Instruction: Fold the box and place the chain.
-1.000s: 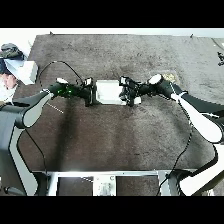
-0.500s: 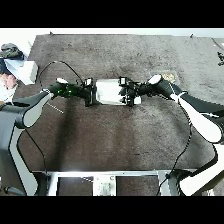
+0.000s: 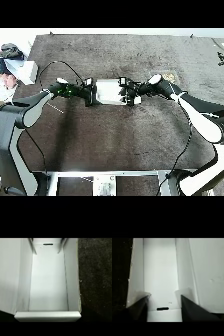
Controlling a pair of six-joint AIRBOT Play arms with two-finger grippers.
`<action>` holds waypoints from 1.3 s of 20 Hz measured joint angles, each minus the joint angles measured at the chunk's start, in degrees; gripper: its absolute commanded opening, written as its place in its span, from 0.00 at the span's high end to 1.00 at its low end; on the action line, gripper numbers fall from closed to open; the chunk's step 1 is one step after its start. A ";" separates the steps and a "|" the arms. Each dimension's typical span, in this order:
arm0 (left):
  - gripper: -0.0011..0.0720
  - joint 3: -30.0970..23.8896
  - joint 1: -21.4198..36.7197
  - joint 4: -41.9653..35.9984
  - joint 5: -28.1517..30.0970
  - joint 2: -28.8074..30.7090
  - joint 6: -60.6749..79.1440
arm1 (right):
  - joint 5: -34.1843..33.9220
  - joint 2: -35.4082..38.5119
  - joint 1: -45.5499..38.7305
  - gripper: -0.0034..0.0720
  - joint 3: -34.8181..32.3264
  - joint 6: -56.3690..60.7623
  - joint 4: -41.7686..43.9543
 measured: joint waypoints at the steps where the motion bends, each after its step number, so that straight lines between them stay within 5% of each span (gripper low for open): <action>1: 0.61 0.00 -0.02 0.00 0.00 0.00 0.00 | 0.00 0.02 -0.02 0.50 0.00 0.26 -0.42; 3: 0.61 0.00 -0.02 0.00 0.00 0.00 0.00 | 0.35 0.17 -0.13 0.68 0.00 1.64 -2.25; 5: 0.61 0.00 -0.02 -0.02 0.00 0.00 -0.02 | 1.27 0.42 -0.79 0.69 0.00 4.17 -4.74; 7: 0.61 0.00 -0.02 -0.02 0.00 0.00 -0.02 | 2.19 1.05 -1.62 0.93 0.00 7.63 -6.95; 12: 0.61 0.00 -0.04 0.00 0.00 0.00 -0.02 | 3.82 5.14 -4.52 0.93 0.02 18.05 -9.94; 18: 0.61 0.00 -0.04 0.00 0.00 0.00 -0.02 | 5.16 10.14 -9.99 0.93 0.04 43.85 -10.75; 26: 0.61 0.00 -0.04 0.02 0.02 -0.02 0.00 | 11.43 4.81 -18.71 0.93 0.04 64.72 -8.28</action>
